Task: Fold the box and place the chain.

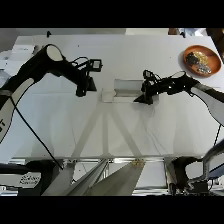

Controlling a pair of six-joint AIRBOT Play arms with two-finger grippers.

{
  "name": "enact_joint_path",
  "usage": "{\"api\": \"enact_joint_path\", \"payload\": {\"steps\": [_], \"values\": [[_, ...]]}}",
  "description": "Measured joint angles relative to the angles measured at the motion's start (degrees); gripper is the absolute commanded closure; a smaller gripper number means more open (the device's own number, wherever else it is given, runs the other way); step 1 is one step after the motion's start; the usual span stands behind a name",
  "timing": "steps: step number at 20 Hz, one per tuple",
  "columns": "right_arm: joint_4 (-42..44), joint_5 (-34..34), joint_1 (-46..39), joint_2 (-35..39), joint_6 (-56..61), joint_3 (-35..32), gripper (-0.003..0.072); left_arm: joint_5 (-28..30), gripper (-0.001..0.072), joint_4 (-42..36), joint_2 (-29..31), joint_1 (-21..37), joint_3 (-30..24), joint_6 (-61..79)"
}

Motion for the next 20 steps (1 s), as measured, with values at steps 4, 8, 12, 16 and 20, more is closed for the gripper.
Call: {"api": "enact_joint_path", "payload": {"steps": [4, 8, 12, 16, 20], "values": [[0.00, 0.02, 0.00, 0.00, 0.00, 0.00, 0.0237, 7.58, 0.0700, -7.23, 1.79, 2.73, -9.66, -10.45], [0.00, 0.02, 0.00, 0.00, -0.02, 0.00, 0.0237, 13.49, 0.0701, -13.44, 2.29, 2.84, -14.23, -21.05], [0.00, 0.02, 0.02, 0.00, -0.02, 0.00, 0.0237, 20.02, 0.0702, -13.46, 1.99, 1.07, -15.52, -33.53], [0.00, 0.02, 0.00, 0.00, -0.02, 0.00, 0.0237, 24.06, 0.0702, -8.87, 0.68, -0.85, -15.89, -46.07], [0.02, 0.02, 0.00, 0.00, -0.02, 0.00, 0.0237, 25.64, 0.0702, -9.35, -1.18, -2.51, -16.02, -51.01]]}}
